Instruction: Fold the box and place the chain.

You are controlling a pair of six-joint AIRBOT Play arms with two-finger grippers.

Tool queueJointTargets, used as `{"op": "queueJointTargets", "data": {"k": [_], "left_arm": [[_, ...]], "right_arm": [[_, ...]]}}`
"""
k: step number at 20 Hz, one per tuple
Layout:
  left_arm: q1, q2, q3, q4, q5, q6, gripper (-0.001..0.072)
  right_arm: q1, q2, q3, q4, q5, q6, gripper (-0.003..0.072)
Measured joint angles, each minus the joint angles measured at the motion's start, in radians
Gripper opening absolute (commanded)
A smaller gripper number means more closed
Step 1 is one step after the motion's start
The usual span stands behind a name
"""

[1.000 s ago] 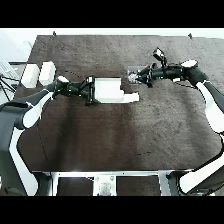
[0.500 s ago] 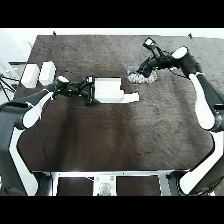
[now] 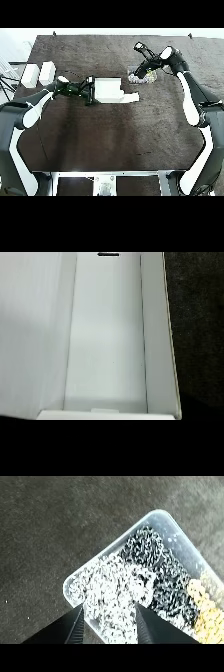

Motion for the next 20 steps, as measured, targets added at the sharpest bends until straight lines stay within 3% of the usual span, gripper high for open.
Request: {"op": "queueJointTargets", "data": {"k": [3, 11, 14, 20], "left_arm": [[0.0, 0.0, 0.0, 0.0, 0.0, 0.0, 0.0628], [0.0, 0.0, 0.0, -0.001, 0.0, 0.0, 0.0628], [0.0, 0.0, 0.0, -0.002, 0.0, 0.0, 0.0628], [0.0, 0.0, 0.0, -0.003, 0.0, 0.0, 0.0628]], "right_arm": [[0.012, -0.01, 0.005, -0.02, 0.019, 0.042, 0.0366], [0.043, -0.045, 0.008, -0.065, 0.024, 0.119, 0.0261], [0.05, -0.049, 0.008, -0.089, 0.006, 0.157, 0.0157], [0.051, -0.05, 0.008, -0.113, -0.013, 0.196, 0.0131]]}}
